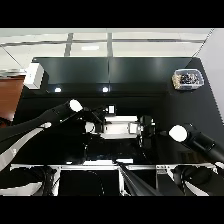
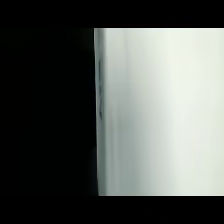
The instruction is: Fold the box and place the chain.
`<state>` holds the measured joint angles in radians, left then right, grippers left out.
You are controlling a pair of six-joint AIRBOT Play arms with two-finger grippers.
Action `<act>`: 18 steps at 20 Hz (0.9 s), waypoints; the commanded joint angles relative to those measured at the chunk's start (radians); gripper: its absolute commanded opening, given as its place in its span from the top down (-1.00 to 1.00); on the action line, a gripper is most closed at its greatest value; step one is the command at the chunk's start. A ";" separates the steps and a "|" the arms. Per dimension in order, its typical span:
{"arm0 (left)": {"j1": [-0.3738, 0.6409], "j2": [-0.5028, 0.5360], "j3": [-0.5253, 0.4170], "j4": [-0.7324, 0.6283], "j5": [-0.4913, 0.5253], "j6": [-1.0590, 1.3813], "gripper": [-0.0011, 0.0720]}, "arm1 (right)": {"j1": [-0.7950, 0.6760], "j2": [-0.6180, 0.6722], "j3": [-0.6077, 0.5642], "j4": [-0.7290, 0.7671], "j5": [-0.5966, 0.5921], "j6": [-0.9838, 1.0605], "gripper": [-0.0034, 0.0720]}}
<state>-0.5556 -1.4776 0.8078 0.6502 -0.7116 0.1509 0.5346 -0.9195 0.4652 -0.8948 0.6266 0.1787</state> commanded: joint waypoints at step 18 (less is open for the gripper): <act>0.001 -0.001 -0.001 0.001 -0.003 0.000 0.89 | -0.199 -0.225 0.044 0.301 0.130 -0.467 -0.87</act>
<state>-0.5552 -1.4776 0.8074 0.6518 -0.7151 0.1513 0.3458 -1.0954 0.5091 -0.6201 0.7322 -0.2070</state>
